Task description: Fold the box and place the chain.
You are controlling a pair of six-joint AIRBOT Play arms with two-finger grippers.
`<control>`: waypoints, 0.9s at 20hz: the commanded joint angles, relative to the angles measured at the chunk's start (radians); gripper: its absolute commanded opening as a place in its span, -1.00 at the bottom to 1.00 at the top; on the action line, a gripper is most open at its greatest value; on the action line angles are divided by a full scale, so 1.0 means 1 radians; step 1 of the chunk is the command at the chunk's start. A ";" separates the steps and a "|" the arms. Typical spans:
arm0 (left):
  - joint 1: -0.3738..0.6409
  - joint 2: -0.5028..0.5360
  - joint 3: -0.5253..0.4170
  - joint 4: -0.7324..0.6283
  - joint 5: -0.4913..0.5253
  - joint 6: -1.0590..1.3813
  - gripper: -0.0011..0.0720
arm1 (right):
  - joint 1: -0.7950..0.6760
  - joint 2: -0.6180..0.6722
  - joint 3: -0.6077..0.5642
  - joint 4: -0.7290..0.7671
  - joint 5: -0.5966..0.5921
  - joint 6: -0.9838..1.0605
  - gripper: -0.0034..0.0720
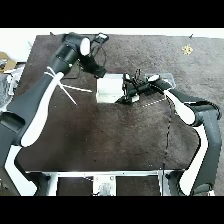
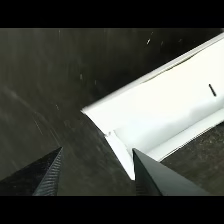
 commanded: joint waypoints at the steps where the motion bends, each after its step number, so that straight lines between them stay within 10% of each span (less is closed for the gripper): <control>1: 0.111 0.019 -0.020 -0.281 0.046 0.347 0.34 | 0.000 0.001 0.000 0.000 0.000 0.000 0.08; 8: 0.371 -0.029 -0.276 -0.886 0.042 1.095 0.34 | 0.000 0.001 0.000 0.000 0.000 0.000 0.08; 10: 0.405 -0.068 -0.314 -0.952 -0.011 1.232 0.34 | 0.000 0.001 0.000 0.000 0.000 0.000 0.08; 14: 0.416 -0.145 -0.363 -0.961 -0.057 1.439 1.00 | 0.000 0.001 0.000 0.000 0.000 0.000 0.08; 18: 0.416 -0.169 -0.439 -0.965 0.019 1.656 1.00 | 0.000 0.001 0.000 0.000 0.001 0.000 0.08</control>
